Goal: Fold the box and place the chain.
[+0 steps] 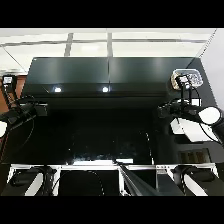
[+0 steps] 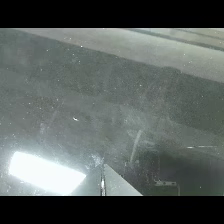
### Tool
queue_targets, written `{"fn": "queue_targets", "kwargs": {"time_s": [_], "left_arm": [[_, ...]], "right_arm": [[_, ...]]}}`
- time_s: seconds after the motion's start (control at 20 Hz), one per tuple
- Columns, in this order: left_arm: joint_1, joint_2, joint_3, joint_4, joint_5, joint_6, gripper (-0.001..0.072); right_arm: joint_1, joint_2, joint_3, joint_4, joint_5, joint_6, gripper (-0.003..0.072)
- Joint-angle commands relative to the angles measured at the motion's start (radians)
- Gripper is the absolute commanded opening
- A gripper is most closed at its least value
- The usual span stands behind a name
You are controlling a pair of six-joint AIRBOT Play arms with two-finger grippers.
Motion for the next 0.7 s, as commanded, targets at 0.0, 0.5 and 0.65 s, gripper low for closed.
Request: {"fn": "queue_targets", "kwargs": {"time_s": [0.0, 0.5, 0.65], "left_arm": [[0.000, 0.001, 0.000, 0.000, 0.000, 0.000, 0.0025], [0.000, 0.001, 0.000, 0.000, 0.000, 0.000, 0.0025], [0.000, 0.001, 0.000, 0.000, 0.000, 0.000, 0.0025]], "right_arm": [[0.000, -0.001, -0.001, 0.000, 0.000, 0.000, 0.0021], [0.000, -0.001, -0.001, 0.000, 0.000, 0.000, 0.0021], [0.003, -0.001, -0.001, 0.083, -0.118, 0.001, 0.0021]]}}
